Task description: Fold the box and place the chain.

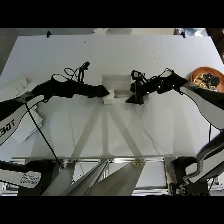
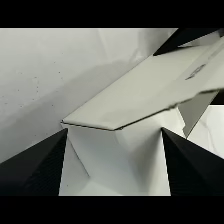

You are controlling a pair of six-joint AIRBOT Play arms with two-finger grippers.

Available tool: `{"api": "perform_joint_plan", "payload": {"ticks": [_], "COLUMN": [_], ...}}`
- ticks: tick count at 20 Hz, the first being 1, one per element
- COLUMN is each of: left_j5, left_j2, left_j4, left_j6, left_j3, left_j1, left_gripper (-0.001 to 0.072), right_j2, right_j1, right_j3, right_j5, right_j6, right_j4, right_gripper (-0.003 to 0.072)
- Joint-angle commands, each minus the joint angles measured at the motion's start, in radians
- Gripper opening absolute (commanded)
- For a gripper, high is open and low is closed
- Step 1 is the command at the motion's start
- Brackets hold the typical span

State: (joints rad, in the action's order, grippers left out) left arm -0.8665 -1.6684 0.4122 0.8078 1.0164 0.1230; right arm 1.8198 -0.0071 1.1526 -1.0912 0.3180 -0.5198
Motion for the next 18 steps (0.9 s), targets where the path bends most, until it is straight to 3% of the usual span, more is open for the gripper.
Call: {"api": "perform_joint_plan", "payload": {"ticks": [1, 10, 18], "left_j5": [0.031, 0.118, 0.093], "left_j2": [-0.001, 0.001, 0.01], "left_j4": [0.187, 0.188, 0.28], "left_j6": [0.152, 0.209, 0.274], "left_j3": [0.046, 0.048, 0.048], "left_j1": [0.031, 0.047, 0.047], "left_gripper": [0.0639, 0.0631, 0.0629], "right_j2": [-0.001, -0.001, -0.001], "right_j1": [0.0, 0.0, 0.0], "right_j3": [0.0, 0.0, 0.0], "right_j5": [0.0, 0.0, 0.0], "right_j6": [-0.004, -0.004, -0.004], "right_j4": [0.001, 0.001, 0.001], "right_gripper": [0.0458, 0.0458, 0.0458]}}
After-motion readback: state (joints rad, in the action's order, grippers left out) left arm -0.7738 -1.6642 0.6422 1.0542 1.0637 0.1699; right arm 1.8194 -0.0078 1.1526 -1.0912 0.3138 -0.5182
